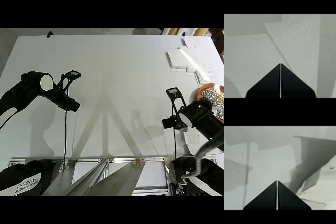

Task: Fold the box and place the chain.

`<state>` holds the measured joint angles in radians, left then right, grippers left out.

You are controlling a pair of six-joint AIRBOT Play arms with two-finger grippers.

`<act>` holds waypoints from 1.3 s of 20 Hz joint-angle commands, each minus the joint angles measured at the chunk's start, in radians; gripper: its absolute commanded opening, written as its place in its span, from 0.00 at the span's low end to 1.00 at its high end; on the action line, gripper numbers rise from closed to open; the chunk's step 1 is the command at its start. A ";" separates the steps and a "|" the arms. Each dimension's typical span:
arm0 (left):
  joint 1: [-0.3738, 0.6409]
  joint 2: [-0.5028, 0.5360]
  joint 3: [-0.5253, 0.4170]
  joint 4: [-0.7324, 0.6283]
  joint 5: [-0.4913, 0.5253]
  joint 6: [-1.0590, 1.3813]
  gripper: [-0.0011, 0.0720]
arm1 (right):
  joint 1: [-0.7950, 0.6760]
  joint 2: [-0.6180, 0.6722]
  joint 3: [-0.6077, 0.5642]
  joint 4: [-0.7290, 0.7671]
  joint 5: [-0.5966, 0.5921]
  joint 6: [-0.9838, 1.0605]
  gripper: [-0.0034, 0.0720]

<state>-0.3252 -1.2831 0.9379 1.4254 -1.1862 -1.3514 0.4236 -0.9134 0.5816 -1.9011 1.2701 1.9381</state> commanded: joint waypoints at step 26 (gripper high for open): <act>0.000 0.000 0.000 0.000 0.000 0.000 0.03 | -1.190 -0.181 0.022 -0.245 -0.303 -0.558 0.53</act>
